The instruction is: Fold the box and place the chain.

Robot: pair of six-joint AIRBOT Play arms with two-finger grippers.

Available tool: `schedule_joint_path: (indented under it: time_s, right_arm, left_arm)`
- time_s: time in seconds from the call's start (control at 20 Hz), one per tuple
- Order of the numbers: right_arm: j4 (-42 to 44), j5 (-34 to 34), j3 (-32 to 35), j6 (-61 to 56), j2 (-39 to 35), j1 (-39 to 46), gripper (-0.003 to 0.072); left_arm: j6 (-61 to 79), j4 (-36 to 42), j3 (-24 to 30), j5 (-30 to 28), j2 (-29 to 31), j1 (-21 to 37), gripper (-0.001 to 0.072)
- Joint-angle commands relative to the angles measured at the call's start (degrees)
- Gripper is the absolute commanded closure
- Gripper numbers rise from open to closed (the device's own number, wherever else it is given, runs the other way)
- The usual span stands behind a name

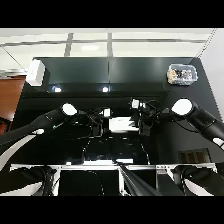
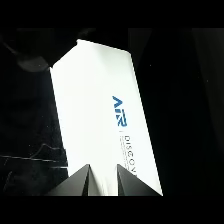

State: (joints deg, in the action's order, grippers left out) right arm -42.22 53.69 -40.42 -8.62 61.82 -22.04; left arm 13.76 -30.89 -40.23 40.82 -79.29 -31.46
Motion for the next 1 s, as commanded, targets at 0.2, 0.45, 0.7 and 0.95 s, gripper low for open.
schedule_joint_path:
  time_s: [0.2,0.45,0.7,0.95]
  right_arm:
    - [-1.55,0.02,-0.04,-0.13,-0.37,-0.02,0.056]
    - [-1.57,-0.83,-0.04,-0.17,-0.37,-0.02,0.0562]
    - [-1.31,-1.14,-0.2,-0.96,-0.48,-0.04,0.0561]
    - [-1.4,-2.64,-0.28,-2.97,-0.5,-0.04,0.0562]
  left_arm:
    - [-0.04,0.02,0.04,0.07,-0.04,-0.04,0.0337]
    - [-0.04,0.02,0.04,0.07,-0.04,-0.04,0.0337]
    - [-0.04,0.02,0.04,0.07,-0.04,-0.04,0.0337]
    - [-0.04,0.02,0.04,0.07,-0.04,-0.04,0.0337]
